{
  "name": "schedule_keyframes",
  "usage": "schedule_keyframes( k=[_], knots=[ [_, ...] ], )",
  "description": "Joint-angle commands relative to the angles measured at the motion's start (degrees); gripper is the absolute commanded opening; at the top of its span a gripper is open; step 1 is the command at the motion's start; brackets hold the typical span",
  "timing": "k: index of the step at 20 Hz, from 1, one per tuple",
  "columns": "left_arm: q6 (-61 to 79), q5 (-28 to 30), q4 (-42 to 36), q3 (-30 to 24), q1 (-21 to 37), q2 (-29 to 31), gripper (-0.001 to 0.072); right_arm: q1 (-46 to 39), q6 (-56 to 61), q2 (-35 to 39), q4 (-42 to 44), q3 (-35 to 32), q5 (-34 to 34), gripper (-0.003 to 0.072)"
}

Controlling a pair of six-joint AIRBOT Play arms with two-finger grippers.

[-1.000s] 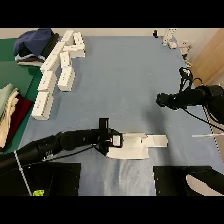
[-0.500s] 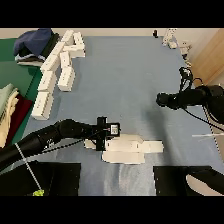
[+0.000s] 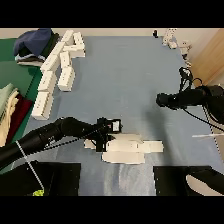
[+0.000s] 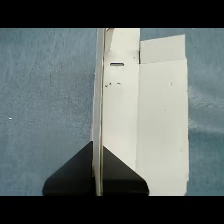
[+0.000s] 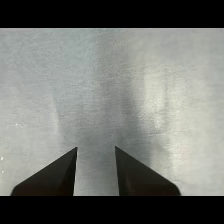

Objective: Fold the box.

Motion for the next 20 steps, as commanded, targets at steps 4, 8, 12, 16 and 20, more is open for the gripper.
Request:
schedule_keyframes(
  k=[4, 8, 12, 16, 20],
  knots=[
    [-4.39, -1.53, 2.36, 2.16, 0.04, -0.02, 0.0011, 0.07, -0.07, -0.02, 0.94, 0.02, -2.47, 0.0368],
    [-5.42, -1.6, 3.8, 2.16, 0.04, -0.04, 0.0011, 0.07, -0.28, -0.02, 0.92, 0.02, -2.71, 0.0367],
    [-5.4, -2.73, 3.8, 2.14, 0.04, -1.03, 0.0012, 0.07, -1.92, -0.02, 2.1, 0.02, -5.6, 0.0078],
    [-5.4, -2.82, 3.8, 2.14, 0.04, -1.25, 0.0013, 0.24, -4.68, 0.55, 2.43, 0.02, -16.44, 0.0],
    [-5.38, -2.89, 3.78, 2.14, 0.02, -1.2, 0.0013, 5.09, -4.57, 5.09, 2.4, 0.0, -24.52, -0.0001]
  ],
)
